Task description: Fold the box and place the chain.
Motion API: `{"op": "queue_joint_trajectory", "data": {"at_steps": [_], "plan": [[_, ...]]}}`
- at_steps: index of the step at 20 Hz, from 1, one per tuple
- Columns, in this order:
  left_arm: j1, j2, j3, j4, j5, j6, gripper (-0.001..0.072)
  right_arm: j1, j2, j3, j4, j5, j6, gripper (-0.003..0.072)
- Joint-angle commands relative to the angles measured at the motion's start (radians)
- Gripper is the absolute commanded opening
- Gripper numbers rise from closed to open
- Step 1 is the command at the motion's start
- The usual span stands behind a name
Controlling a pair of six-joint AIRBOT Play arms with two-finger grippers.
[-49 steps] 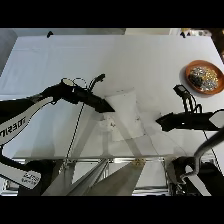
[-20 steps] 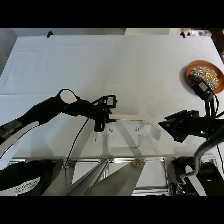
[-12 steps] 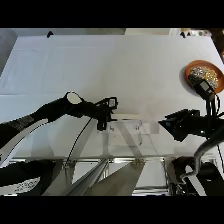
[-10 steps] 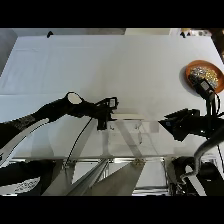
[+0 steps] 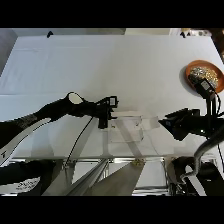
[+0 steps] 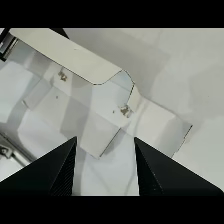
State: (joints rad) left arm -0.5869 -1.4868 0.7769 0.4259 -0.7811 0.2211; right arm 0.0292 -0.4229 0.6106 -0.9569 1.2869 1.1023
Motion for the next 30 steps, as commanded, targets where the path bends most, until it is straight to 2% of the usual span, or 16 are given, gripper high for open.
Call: {"op": "queue_joint_trajectory", "data": {"at_steps": [1, 6, 11, 25, 26, 27, 28, 30], "plan": [[-0.001, -0.007, -0.001, 0.009, 0.006, 0.0, 0.0006, 0.001, 0.001, 0.001, 0.0, 0.0, -0.001, 0.0402], [0.0, -0.005, 0.002, 0.013, 0.006, 0.0, 0.0003, 0.001, 0.001, 0.001, 0.0, -0.001, -0.001, 0.0402], [0.0, -0.004, 0.072, 0.145, -0.032, -0.068, 0.0002, 0.001, 0.001, 0.001, 0.0, -0.001, -0.003, 0.0402], [-0.001, -0.039, 0.079, 0.143, -0.077, -0.068, 0.0011, 0.001, 0.001, 0.001, 0.0, 0.0, -0.006, 0.0398], [-0.001, -0.039, 0.079, 0.143, -0.077, -0.068, 0.001, 0.001, 0.001, 0.001, 0.0, 0.005, -0.023, 0.0351], [-0.001, -0.039, 0.079, 0.143, -0.077, -0.068, 0.001, 0.001, 0.001, -0.005, 0.005, 0.011, -0.047, 0.0155], [-0.001, -0.039, 0.079, 0.143, -0.078, -0.068, 0.001, 0.001, 0.001, -0.024, 0.034, 0.006, -0.083, 0.0014], [-0.001, -0.039, 0.079, 0.143, -0.079, -0.068, 0.001, 0.001, 0.001, -0.111, 0.166, -0.023, -0.228, 0.0018]]}}
